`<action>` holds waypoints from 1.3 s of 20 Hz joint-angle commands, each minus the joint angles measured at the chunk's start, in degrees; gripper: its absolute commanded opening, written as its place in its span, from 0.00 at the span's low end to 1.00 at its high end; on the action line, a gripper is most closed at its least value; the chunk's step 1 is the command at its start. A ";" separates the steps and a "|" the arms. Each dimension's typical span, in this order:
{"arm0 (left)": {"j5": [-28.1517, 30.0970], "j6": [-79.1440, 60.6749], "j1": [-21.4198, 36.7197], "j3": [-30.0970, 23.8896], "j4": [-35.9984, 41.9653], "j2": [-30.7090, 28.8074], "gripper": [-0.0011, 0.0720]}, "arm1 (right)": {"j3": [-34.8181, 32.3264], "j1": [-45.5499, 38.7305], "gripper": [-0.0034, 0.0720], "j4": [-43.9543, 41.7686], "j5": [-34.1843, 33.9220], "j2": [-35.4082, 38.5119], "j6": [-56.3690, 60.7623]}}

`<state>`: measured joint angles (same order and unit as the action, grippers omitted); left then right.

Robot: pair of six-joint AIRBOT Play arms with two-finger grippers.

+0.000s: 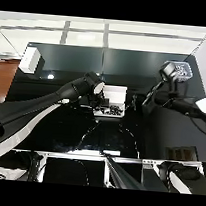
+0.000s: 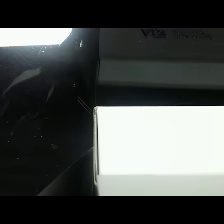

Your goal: Fold the box and place the chain.

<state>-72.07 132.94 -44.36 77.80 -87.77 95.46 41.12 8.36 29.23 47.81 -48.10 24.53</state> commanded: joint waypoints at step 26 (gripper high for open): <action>5.95 5.92 -1.31 0.02 4.04 0.11 0.05 | 1.62 -21.18 0.45 5.05 28.72 -4.94 20.06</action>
<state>-68.20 135.33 -44.77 77.80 -85.86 95.50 42.72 -8.29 31.48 69.71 -54.00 44.58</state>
